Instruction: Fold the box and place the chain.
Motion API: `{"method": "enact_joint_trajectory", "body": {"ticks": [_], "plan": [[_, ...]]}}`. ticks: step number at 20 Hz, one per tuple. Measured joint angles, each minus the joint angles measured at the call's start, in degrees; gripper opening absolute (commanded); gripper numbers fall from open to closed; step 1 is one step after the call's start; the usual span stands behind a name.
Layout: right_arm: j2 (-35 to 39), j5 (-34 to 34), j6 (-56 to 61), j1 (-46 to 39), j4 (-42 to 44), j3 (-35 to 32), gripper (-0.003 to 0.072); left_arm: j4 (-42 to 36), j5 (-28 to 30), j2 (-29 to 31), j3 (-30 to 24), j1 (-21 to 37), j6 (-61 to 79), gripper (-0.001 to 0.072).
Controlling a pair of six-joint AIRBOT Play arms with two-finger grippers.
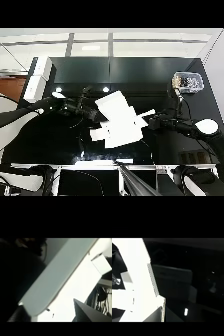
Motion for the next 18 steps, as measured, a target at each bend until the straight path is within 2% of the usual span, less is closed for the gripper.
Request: {"method": "enact_joint_trajectory", "body": {"ticks": [5,7,15,18], "plan": [[0.0,0.5,3.5,1.4,-1.0,-0.1,0.004,1.1,-2.7,-1.0,1.0,-0.2,3.2,0.0677],[0.0,-0.3,5.3,2.2,-1.7,-0.2,0.0039,2.2,-3.6,-1.2,1.1,-0.2,3.7,0.0462],[0.0,-2.0,8.1,3.9,-2.5,-0.2,0.0039,3.7,-8.6,-1.3,1.1,-0.9,4.2,0.0465],[0.0,-2.2,8.3,4.0,-2.5,-0.2,0.004,4.0,-8.7,-1.4,1.1,-2.1,4.2,0.0447]]}}
